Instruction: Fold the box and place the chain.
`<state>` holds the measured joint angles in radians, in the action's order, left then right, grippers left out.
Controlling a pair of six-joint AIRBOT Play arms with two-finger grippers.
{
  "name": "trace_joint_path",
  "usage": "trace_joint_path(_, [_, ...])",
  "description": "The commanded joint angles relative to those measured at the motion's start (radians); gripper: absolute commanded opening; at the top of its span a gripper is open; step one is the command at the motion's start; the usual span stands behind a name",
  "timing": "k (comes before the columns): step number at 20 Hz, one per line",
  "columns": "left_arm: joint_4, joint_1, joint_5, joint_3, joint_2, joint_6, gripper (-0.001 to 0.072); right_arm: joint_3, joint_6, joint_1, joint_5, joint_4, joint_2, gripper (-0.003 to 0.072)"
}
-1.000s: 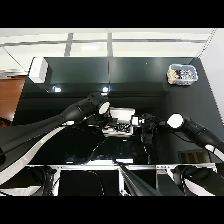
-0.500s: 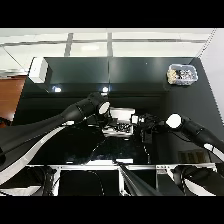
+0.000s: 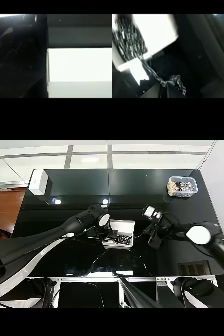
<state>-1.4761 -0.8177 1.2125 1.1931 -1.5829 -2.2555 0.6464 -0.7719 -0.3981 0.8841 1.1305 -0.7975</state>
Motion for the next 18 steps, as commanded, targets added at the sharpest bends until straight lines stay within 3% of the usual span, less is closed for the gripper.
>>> trace_joint_path(1, [0.000,0.000,0.000,0.001,0.000,0.000,0.0028,0.095,-0.101,-0.001,0.068,-0.194,0.075,0.0009])
trace_joint_path(4, [0.000,0.000,0.000,0.001,0.000,0.000,0.0028,0.139,-0.099,-0.002,0.029,-0.515,0.075,0.0009])
trace_joint_path(6, [0.000,0.000,0.000,0.001,0.000,0.000,0.0029,0.139,-0.099,-0.002,0.003,-0.622,0.066,0.0010])
trace_joint_path(15, [0.000,0.000,-0.004,0.001,0.000,0.000,0.0028,0.124,-0.114,-0.002,0.023,-0.567,-0.095,0.0029])
trace_joint_path(16, [0.000,0.000,-0.005,0.001,0.000,0.000,0.0028,0.122,-0.123,-0.001,0.029,-0.544,-0.101,0.0085])
trace_joint_path(17, [0.000,0.000,-0.005,0.001,0.000,0.000,0.0028,0.122,-0.126,0.001,0.034,-0.501,-0.098,0.0322])
trace_joint_path(18, [0.000,0.000,-0.005,0.001,0.000,0.000,0.0029,0.122,-0.138,0.010,0.041,-0.468,-0.094,0.0383])
